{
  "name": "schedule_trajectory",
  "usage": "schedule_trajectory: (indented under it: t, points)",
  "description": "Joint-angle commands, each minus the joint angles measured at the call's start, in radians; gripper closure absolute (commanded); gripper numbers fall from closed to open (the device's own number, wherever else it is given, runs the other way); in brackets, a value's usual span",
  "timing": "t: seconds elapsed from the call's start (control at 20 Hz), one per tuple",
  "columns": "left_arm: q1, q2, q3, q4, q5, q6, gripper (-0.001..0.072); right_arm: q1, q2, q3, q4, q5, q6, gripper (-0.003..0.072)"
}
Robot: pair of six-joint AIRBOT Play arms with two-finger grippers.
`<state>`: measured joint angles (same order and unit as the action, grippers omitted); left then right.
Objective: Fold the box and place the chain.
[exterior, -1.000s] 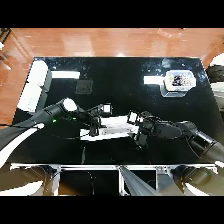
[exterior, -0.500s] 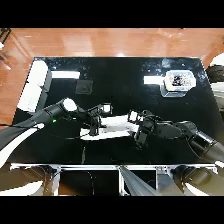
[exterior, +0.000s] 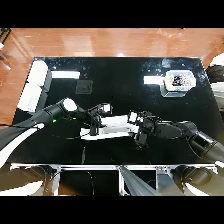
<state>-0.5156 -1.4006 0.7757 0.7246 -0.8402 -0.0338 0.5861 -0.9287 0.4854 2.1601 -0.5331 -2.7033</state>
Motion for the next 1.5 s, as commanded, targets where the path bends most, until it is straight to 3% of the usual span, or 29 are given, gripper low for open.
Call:
schedule_trajectory:
  t: [0.0,0.6,0.9,1.1,1.25,1.35,1.45]
  points:
    - [0.0,0.0,0.001,0.0,-0.002,0.0,0.0693,0.0,0.002,0.006,-0.007,0.013,-0.016,-0.0016]
    - [0.0,0.0,0.001,0.0,0.006,0.0,0.0694,-0.042,0.003,0.023,0.035,-0.066,-0.021,-0.0016]
    - [0.0,0.0,0.001,0.0,0.021,0.0,0.0693,-0.08,-0.032,0.023,0.194,-0.1,-0.24,-0.0016]
    - [0.0,0.0,0.001,0.0,0.02,0.0,0.0693,-0.08,-0.062,0.023,0.202,-0.104,-0.283,-0.0016]
    - [0.0,0.0,0.001,0.0,0.02,0.0,0.0694,-0.128,-0.032,0.037,0.093,-0.118,-0.197,-0.0016]
    - [0.0,0.0,0.001,0.0,0.021,0.0,0.0693,-0.173,0.027,0.038,-0.047,-0.227,-0.095,-0.0016]
    - [0.0,0.0,0.001,0.0,0.02,0.0,0.0693,-0.197,0.073,0.035,-0.076,-0.353,-0.021,-0.0016]
